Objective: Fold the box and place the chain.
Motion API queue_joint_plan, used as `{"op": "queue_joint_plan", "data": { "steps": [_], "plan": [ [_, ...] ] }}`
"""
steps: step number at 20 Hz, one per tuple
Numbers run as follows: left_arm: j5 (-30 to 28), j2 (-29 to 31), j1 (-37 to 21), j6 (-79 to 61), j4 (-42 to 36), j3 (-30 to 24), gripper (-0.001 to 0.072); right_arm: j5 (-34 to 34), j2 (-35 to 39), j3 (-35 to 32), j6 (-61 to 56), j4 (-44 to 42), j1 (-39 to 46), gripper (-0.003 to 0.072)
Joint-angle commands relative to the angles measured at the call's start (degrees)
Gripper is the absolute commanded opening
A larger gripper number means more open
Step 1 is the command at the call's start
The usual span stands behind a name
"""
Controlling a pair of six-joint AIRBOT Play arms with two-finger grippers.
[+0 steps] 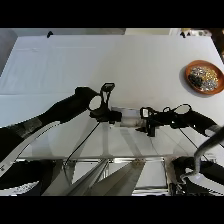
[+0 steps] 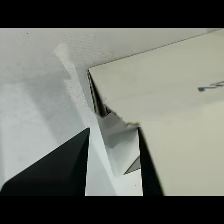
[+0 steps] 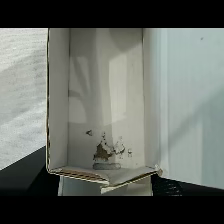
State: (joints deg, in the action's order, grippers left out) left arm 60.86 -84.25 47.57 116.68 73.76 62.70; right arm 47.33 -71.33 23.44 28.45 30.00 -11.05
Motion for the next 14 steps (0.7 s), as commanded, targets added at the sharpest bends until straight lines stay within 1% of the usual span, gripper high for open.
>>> {"op": "queue_joint_plan", "data": {
  "steps": [1, 3, 6, 11, 14],
  "plan": [
    [4.2, -3.6, 1.3, 6.0, 1.7, 4.7, 0.0342, 0.0, 0.0, 0.0, 0.0, 0.0, 0.0, 0.0318],
    [4.9, -5.2, 2.3, 8.2, 1.4, 5.8, 0.0342, 0.0, 0.0, 0.0, 0.0, 0.0, 0.0, 0.0318],
    [4.7, -6.8, 3.2, 9.9, 2.0, 5.8, 0.0342, 0.0, 0.0, 0.0, 0.0, 0.0, 0.0, 0.0318],
    [4.1, -8.3, 3.2, 16.1, 2.0, 5.9, 0.0339, 0.0, 0.0, 0.0, 0.0, 0.0, 0.0, 0.0318],
    [4.3, -9.0, 3.2, 17.5, 3.1, 5.9, 0.0339, 0.0, 0.0, 0.0, 0.0, 0.0, 0.0, 0.0318]
  ]
}}
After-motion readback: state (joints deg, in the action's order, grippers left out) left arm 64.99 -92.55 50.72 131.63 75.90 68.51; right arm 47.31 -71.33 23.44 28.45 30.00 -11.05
